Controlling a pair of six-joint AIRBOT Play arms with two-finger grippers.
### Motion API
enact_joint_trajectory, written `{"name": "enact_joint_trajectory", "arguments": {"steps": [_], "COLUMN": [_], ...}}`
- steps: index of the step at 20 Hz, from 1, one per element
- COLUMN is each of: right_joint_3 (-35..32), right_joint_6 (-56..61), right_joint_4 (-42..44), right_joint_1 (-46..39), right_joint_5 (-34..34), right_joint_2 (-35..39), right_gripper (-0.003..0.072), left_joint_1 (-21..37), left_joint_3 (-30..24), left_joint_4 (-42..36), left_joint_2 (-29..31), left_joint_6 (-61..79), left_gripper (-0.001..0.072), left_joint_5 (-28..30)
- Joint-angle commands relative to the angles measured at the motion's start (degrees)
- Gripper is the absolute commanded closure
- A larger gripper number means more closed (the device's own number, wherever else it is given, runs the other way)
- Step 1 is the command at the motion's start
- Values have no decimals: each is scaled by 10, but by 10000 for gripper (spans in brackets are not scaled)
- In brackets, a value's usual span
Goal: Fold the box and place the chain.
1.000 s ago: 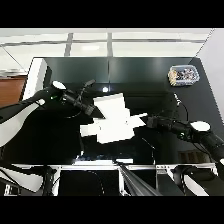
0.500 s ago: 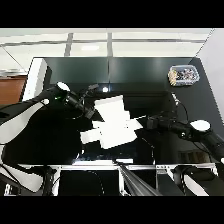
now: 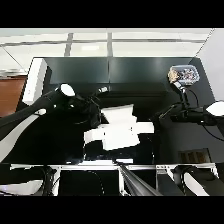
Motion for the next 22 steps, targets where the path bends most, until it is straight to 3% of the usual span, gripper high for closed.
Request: {"name": "enact_joint_trajectory", "arguments": {"steps": [1, 4, 8, 12, 14, 15, 18, 22], "right_joint_3": [14, 14, -14, -50, -77, -86, -94, -114], "right_joint_6": [0, 0, -70, -171, -183, -183, -199, -339], "right_joint_4": [-44, -10, -4, -2, -4, -10, -40, -49], "right_joint_1": [-6, -6, 10, 71, 109, 122, 149, 166], "right_joint_5": [2, 9, -44, -47, -81, -92, -92, -90], "right_joint_2": [0, 0, -1, -14, -21, -22, -22, -23], "right_gripper": [35, 36, 35, 35, 33, -31, -31, -28], "left_joint_1": [-40, -44, -44, -44, -44, -44, -44, -44], "left_joint_3": [-9, -10, -10, -10, -9, -9, -9, -9], "left_joint_4": [58, 24, 2, 2, 1, 1, 2, 2], "left_joint_2": [18, 6, -20, -32, -32, -32, -32, -32], "left_joint_6": [116, 112, 203, 201, 200, 200, 200, 200], "left_gripper": [684, 684, 683, 683, 683, 683, 683, 683], "left_joint_5": [115, 143, 139, 139, 134, 132, 134, 133]}}
